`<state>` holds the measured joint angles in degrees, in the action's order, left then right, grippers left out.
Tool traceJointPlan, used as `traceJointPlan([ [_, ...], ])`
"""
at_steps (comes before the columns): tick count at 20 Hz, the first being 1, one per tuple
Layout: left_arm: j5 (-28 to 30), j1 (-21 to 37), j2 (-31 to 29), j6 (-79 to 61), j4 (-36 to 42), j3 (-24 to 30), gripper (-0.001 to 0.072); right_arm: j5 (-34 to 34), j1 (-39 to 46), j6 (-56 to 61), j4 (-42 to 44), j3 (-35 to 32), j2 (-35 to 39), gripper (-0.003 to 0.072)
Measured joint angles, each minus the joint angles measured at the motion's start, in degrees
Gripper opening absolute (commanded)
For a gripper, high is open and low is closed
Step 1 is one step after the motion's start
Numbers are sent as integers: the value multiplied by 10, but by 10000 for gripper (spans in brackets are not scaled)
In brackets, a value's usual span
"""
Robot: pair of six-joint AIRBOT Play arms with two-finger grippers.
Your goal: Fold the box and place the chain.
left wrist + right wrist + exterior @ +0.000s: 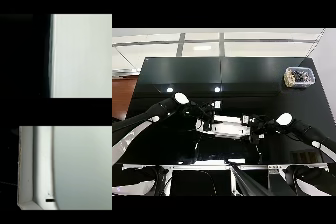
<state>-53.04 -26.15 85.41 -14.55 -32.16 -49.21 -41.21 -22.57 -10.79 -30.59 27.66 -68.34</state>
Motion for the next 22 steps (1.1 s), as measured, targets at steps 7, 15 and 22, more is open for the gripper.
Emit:
traceJointPlan([
  [7,1,0,0,30,0,0,25,1,0,10,-1,0,-3,615],
  [15,2,0,0,51,-1,0,25,3,-13,21,-17,2,-9,612],
  [22,3,0,0,54,0,0,25,7,-15,27,-24,2,-10,612],
])
